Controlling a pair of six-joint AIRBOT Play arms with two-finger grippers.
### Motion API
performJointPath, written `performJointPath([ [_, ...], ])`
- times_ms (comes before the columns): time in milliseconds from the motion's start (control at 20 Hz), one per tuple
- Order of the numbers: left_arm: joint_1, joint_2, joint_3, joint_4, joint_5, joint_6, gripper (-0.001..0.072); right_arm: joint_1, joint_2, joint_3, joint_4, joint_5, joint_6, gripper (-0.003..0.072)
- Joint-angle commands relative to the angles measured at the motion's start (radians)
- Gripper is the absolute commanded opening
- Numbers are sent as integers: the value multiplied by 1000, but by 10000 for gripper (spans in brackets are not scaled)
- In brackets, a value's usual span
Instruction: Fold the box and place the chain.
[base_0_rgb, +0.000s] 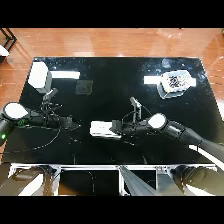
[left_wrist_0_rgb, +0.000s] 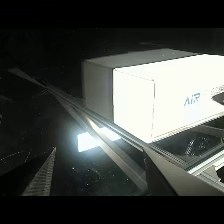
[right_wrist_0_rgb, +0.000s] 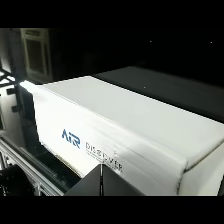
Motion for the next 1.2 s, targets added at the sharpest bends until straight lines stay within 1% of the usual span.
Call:
performJointPath([
  [0, 0, -5, 0, 0, 0, 0, 642, 19, -14, 0, -25, -7, -13, 22],
  [150, 0, -6, 2, 0, 2, 1, 642, 18, 18, 27, -25, 10, -53, 22],
  [250, 0, -6, 21, 0, 3, 26, 642, 7, 76, 49, -26, 11, -65, 22],
  [350, 0, -7, 64, 1, 1, 61, 642, -30, 155, 57, -26, 14, -71, 22],
  [450, 0, -18, 124, 3, 0, 105, 642, -101, 234, 57, -50, 62, -71, 22],
  [550, -8, -49, 186, 1, -2, 165, 642, -191, 296, 57, -127, 145, -71, 22],
  [600, -26, -70, 213, 0, -7, 241, 642, -237, 315, 57, -181, 188, -67, 22],
  [700, -93, -109, 242, 0, -12, 449, 642, -323, 325, 57, -283, 268, -44, 22],
  [800, -194, -142, 243, 13, -11, 675, 642, -380, 325, 57, -383, 311, -27, 22],
  [950, -361, -175, 243, 37, 59, 892, 643, -399, 325, 56, -528, 333, 36, 22],
  [1050, -450, -206, 243, 35, 105, 1005, 644, -399, 325, 56, -557, 343, 57, 22],
  [1150, -507, -238, 243, 29, 123, 1110, 645, -399, 325, 56, -557, 348, 57, 22],
])
